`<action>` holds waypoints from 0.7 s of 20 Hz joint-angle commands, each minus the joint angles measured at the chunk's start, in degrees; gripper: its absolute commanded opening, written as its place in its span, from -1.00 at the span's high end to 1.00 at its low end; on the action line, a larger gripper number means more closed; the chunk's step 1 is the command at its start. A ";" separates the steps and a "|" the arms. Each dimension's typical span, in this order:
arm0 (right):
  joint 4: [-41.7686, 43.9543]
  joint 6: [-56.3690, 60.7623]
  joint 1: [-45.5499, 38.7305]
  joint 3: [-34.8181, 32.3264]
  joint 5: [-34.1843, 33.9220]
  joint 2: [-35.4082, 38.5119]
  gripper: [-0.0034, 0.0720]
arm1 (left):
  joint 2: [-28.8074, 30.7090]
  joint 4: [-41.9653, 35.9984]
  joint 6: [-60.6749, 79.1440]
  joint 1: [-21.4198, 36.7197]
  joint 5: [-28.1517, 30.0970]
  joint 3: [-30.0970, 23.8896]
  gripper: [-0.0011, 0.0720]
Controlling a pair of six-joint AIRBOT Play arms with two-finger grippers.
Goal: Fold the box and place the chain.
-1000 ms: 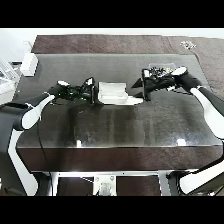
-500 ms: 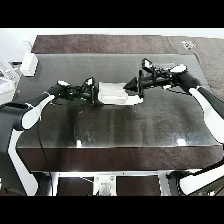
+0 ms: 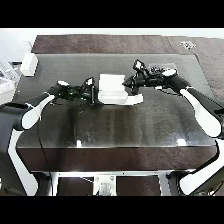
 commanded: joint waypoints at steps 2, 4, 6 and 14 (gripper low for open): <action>-0.26 0.04 0.09 2.38 -2.51 -3.26 0.89 | -0.02 0.02 0.02 0.02 0.00 0.02 -0.10; -1.68 0.90 0.09 2.38 -0.98 -3.69 0.89 | -0.02 0.02 0.02 0.02 0.00 0.02 -0.10; -3.28 2.62 0.09 2.38 0.04 -3.69 0.88 | -0.02 0.02 0.02 0.02 0.00 0.02 -0.10; -3.80 2.38 0.42 2.60 1.53 -2.82 0.89 | -0.02 0.02 0.02 0.02 0.00 0.02 -0.10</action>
